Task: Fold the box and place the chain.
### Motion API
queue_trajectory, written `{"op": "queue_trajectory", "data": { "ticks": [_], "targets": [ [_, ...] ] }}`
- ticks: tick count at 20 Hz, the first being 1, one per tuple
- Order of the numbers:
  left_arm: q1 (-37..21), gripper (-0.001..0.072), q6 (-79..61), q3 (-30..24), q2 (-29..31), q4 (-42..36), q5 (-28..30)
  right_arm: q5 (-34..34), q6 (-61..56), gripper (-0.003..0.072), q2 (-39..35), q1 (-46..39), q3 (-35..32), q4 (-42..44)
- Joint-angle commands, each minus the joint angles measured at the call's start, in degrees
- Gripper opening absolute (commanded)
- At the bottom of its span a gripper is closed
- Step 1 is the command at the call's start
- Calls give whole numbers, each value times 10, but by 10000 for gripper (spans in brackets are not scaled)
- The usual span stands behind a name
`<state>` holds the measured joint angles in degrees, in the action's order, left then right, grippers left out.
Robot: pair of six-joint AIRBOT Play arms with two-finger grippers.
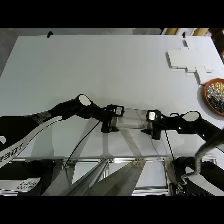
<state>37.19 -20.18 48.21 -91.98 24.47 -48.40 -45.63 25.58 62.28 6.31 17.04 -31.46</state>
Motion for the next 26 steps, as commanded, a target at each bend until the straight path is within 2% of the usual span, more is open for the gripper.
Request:
{"op": "queue_trajectory", "data": {
  "ticks": [1,7,12,23,24,26],
  "targets": [
    [-1,700,0,0,1,-5,5,0,0,394,0,0,0,0],
    [-28,700,-82,-49,29,-37,14,0,0,394,0,0,0,0],
    [-24,700,-115,-50,25,-83,14,0,0,394,0,0,0,0],
    [-6,695,-120,-50,25,-85,26,0,0,394,0,0,0,0],
    [-6,615,-120,-50,25,-83,26,0,0,394,0,0,0,0],
    [-5,116,-121,-50,25,-81,26,0,0,394,0,0,0,0]
  ]
}}
